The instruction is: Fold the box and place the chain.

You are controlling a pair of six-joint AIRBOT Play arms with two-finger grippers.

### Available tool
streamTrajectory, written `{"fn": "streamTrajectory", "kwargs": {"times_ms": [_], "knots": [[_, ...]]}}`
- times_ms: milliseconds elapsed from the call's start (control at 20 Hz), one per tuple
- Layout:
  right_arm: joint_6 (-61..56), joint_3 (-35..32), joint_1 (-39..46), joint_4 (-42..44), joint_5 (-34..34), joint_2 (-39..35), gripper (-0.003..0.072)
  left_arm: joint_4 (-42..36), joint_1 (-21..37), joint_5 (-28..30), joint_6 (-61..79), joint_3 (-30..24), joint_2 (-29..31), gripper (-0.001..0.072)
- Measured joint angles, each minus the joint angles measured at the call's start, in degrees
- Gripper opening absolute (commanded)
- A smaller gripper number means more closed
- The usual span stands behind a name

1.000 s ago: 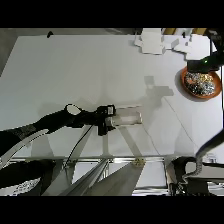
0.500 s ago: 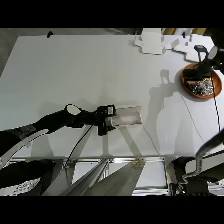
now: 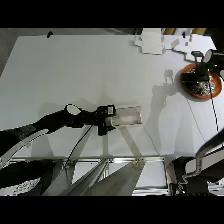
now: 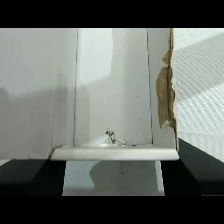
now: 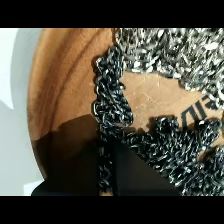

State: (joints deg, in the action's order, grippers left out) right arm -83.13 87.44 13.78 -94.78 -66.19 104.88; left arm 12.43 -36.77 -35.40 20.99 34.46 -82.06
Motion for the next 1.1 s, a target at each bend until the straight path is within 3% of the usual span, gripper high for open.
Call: {"fn": "streamTrajectory", "kwargs": {"times_ms": [250,550,1100], "knots": [[-0.28,-0.02,0.00,-0.68,-2.40,-3.28,0.0016,0.00,0.00,-0.02,-0.02,0.00,0.00,0.0170],[1.40,-0.02,0.02,0.17,-5.62,-14.64,0.0016,0.00,0.00,0.00,-0.02,0.00,0.00,0.0170],[8.81,-0.15,-2.29,19.65,-17.79,-39.65,0.0016,0.00,0.00,0.00,0.00,0.00,0.00,0.0170]]}}
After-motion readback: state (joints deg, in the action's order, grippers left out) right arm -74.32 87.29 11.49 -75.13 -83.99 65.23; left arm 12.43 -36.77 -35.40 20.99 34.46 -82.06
